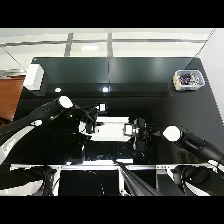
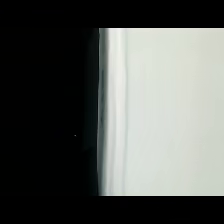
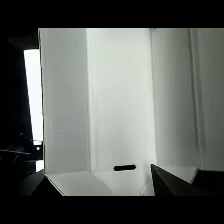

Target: Fold the box and place the chain.

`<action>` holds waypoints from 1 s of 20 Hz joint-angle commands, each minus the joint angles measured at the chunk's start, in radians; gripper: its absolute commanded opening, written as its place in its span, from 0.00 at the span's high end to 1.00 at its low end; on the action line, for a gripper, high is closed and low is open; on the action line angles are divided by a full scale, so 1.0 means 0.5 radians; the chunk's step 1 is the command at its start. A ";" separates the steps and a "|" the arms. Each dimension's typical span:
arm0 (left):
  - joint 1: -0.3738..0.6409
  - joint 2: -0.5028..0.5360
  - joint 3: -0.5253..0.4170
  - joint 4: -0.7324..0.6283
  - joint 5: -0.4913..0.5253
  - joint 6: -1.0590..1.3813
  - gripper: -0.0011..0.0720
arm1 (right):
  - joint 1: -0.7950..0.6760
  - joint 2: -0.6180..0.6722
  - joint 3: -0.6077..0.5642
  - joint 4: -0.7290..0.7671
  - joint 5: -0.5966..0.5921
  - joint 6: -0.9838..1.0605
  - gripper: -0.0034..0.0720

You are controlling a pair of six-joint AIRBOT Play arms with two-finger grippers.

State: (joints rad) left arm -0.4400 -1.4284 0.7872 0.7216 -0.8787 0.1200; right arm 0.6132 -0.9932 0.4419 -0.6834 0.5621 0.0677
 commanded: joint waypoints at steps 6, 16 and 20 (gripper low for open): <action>-0.001 -0.002 0.002 -0.001 0.006 -0.001 0.95 | -0.184 -0.001 0.078 -0.048 -0.005 -0.004 0.06; -0.001 -0.002 0.002 0.000 0.007 -0.001 0.95 | -0.273 -0.019 0.086 0.158 -0.084 -0.188 0.06; -0.001 -0.002 0.002 -0.001 0.007 -0.001 0.95 | -0.325 -0.094 0.085 0.425 0.243 -0.540 0.06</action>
